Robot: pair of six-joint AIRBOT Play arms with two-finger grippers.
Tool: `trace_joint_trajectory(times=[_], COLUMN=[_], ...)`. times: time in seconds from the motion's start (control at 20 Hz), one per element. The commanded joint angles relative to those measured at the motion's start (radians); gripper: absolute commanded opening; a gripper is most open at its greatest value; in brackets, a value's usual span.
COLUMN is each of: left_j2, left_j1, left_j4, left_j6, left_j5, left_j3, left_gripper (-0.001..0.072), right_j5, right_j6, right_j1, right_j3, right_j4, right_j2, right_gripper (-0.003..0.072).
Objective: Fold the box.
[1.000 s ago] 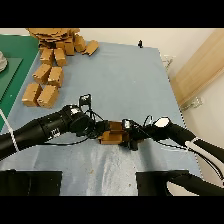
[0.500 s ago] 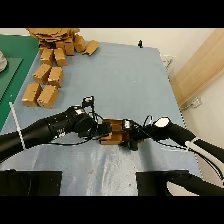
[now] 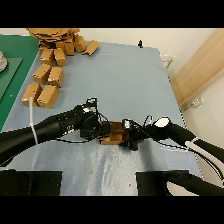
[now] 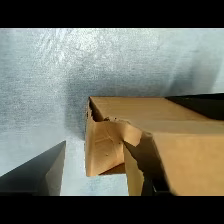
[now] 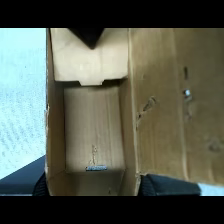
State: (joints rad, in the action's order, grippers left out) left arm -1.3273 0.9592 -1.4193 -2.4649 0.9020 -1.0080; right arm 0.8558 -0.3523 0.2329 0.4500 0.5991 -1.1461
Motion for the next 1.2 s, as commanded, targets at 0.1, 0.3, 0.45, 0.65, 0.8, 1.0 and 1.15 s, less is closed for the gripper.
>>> trace_joint_trajectory(times=[0.1, 0.3, 0.45, 0.65, 0.8, 1.0, 1.15], left_j2=[-0.112, -0.174, -0.210, -0.215, -0.240, -0.248, -0.257], left_j1=[0.001, 0.008, 0.032, 0.032, 0.032, 0.031, 0.032], left_j4=[-0.002, -0.003, -0.006, -0.005, -0.005, -0.014, -0.021], left_j6=[0.016, 0.042, 0.076, 0.092, 0.105, 0.116, 0.116], left_j5=[0.123, 0.185, 0.194, 0.196, 0.201, 0.197, 0.199], left_j3=[-0.107, -0.181, -0.214, -0.215, -0.215, -0.215, -0.215], left_gripper=[0.0498, 0.0475, 0.0476, 0.0475, 0.0475, 0.0464, 0.0403], right_j5=[0.000, 0.000, 0.000, 0.000, 0.000, 0.000, 0.000], right_j6=[0.000, 0.000, 0.000, 0.000, 0.000, 0.000, 0.000], right_j1=[0.000, 0.000, 0.000, 0.000, 0.000, 0.000, 0.000], right_j3=[0.000, 0.000, 0.000, 0.000, 0.000, 0.000, 0.000], right_j4=[0.000, 0.000, 0.000, 0.000, 0.000, 0.000, 0.000], right_j2=[0.000, 0.000, 0.000, 0.000, 0.000, 0.000, 0.000], right_gripper=[0.0542, 0.0542, 0.0542, 0.0542, 0.0542, 0.0542, 0.0542])
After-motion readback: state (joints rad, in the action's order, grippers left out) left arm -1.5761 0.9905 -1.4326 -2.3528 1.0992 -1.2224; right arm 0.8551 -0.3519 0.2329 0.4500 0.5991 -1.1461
